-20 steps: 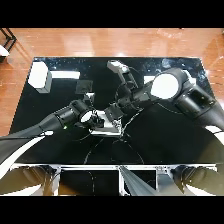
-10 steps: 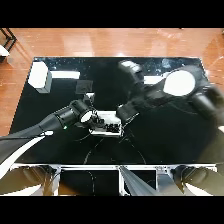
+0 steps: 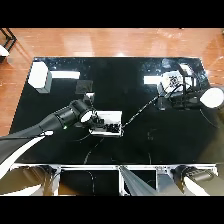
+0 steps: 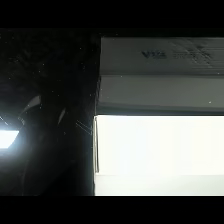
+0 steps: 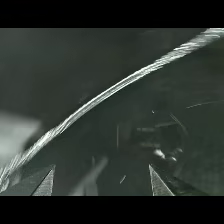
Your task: Fold the box and place the chain.
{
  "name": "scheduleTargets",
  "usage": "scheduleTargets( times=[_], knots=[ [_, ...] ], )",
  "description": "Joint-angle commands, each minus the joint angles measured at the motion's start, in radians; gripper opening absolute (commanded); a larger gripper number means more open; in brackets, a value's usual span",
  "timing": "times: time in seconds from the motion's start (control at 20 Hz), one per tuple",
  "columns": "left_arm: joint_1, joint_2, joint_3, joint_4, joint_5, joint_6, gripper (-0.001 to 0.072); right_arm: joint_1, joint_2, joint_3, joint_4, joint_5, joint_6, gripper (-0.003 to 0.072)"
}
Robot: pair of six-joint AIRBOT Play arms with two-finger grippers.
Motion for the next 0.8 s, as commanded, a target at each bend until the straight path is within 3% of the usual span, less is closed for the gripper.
scheduleTargets(
  times=[0.0, 0.15, 0.35, 0.55, 0.6, 0.65, 0.75],
  knots=[
    [-0.001, 0.000, 0.000, -0.009, -0.002, 0.000, 0.0027, -0.043, -0.102, -0.082, -0.126, -0.237, 0.315, 0.0710],
    [-0.001, 0.000, 0.000, -0.032, -0.002, 0.000, 0.0027, -0.043, -0.254, -0.003, -0.229, -0.272, 0.503, 0.0710],
    [-0.001, 0.000, 0.000, -0.048, -0.002, 0.000, 0.0027, -0.059, -0.429, 0.139, -0.249, -0.290, 0.702, 0.0710],
    [-0.001, 0.000, 0.000, -0.048, -0.002, 0.000, 0.0028, -0.074, -0.528, 0.229, -0.244, -0.286, 0.738, 0.0708],
    [-0.001, 0.000, 0.000, -0.048, -0.002, 0.000, 0.0027, -0.079, -0.544, 0.238, -0.236, -0.285, 0.738, 0.0672],
    [-0.001, 0.000, 0.000, -0.048, -0.002, 0.000, 0.0028, -0.084, -0.554, 0.242, -0.224, -0.288, 0.739, 0.0572],
    [-0.001, 0.000, 0.000, -0.048, -0.002, 0.000, 0.0027, -0.088, -0.559, 0.243, -0.215, -0.292, 0.739, 0.0532]
  ],
)
